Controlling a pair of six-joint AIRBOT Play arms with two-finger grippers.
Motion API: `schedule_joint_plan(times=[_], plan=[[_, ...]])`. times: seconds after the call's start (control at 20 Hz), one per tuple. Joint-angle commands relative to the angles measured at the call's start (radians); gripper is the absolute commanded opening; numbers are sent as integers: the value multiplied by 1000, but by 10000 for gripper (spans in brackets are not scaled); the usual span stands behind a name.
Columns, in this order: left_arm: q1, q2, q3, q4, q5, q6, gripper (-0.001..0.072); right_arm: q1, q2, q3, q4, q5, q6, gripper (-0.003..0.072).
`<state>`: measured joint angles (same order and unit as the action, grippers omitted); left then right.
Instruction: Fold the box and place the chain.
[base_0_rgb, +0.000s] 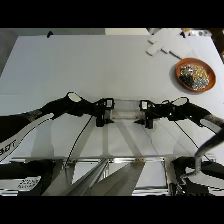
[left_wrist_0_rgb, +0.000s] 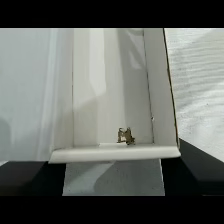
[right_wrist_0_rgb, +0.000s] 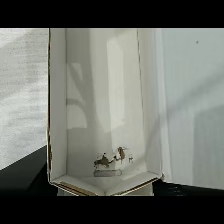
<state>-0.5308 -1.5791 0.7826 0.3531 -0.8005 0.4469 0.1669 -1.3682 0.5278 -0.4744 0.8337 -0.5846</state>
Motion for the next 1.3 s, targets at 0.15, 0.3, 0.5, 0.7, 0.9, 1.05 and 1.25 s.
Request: schedule_joint_plan(times=[0.15,0.3,0.5,0.7,0.9,1.05,1.25], plan=[[-1,-1,0,-1,0,-2,33,0,0,0,0,0,0,429],[-1,-1,0,-1,0,-2,33,0,0,0,0,0,0,429],[-1,-1,0,-1,0,-2,33,0,0,0,0,0,0,429],[-1,-1,0,-1,0,-2,33,0,0,0,2,-13,0,408],[-1,-1,0,-1,0,-2,33,0,0,0,-11,-17,8,421],[-1,-1,0,-1,0,-2,33,0,6,0,-24,-53,76,705],[-1,-1,0,-1,0,-2,33,-3,64,0,-163,-68,194,705]])
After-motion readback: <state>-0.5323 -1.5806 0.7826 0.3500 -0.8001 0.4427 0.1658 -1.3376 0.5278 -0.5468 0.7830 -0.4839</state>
